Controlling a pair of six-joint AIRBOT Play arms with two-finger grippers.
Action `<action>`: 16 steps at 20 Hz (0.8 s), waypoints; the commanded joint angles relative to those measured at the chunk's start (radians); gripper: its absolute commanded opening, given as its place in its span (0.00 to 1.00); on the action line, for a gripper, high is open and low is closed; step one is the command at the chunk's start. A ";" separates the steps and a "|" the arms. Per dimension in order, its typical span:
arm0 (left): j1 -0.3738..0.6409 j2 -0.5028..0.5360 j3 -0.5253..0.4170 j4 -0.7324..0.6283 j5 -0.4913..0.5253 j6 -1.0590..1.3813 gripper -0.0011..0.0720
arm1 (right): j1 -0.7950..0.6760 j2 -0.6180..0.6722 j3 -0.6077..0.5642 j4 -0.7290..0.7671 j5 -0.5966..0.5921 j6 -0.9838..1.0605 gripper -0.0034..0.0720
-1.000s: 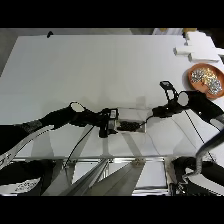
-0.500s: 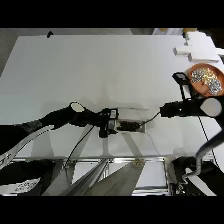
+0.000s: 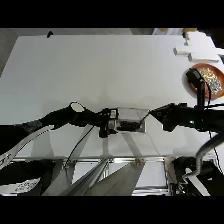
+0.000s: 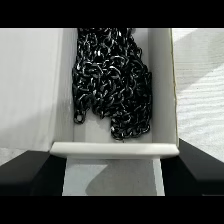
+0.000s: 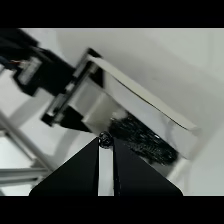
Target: Fold the box and place the chain.
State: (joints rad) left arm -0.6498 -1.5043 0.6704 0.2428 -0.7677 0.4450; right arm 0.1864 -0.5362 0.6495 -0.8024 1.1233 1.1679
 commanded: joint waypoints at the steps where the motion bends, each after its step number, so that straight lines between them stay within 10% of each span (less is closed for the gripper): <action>1: 0.000 0.000 0.000 0.000 0.000 0.000 0.11 | 0.034 -0.004 0.001 0.119 -0.042 -0.118 0.06; 12: 0.000 0.000 0.000 0.000 0.000 0.000 0.11 | 0.372 -0.409 0.004 -0.190 -0.278 -0.056 0.23; 16: 0.000 0.000 0.000 0.000 0.000 0.000 0.11 | 0.371 -0.433 0.143 -0.297 -0.140 -0.050 0.31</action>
